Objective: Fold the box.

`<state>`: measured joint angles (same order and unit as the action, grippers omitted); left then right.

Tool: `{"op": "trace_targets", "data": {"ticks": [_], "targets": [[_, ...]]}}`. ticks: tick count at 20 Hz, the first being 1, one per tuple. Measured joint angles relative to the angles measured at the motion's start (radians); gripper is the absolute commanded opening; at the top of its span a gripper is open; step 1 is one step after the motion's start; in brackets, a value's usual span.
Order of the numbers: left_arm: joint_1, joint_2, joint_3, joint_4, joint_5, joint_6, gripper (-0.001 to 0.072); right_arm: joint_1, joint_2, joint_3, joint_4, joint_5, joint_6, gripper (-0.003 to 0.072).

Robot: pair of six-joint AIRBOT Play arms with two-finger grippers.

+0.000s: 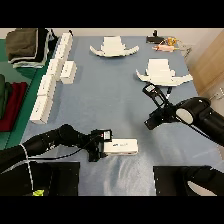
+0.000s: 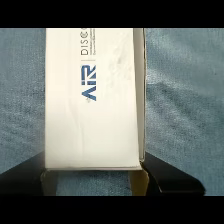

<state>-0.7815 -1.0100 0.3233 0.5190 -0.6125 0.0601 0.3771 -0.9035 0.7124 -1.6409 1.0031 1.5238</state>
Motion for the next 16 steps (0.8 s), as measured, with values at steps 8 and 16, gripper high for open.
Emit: {"op": "trace_targets", "data": {"ticks": [8,16], "targets": [[0.0,0.001,0.0,0.0,0.011,-0.005,0.0523,-0.021,-0.089,0.043,0.063,0.109,0.138,0.0003],[0.073,0.06,0.003,0.039,0.021,-0.179,0.0523,-0.022,-0.095,0.046,0.089,0.121,0.153,0.0003]]}}
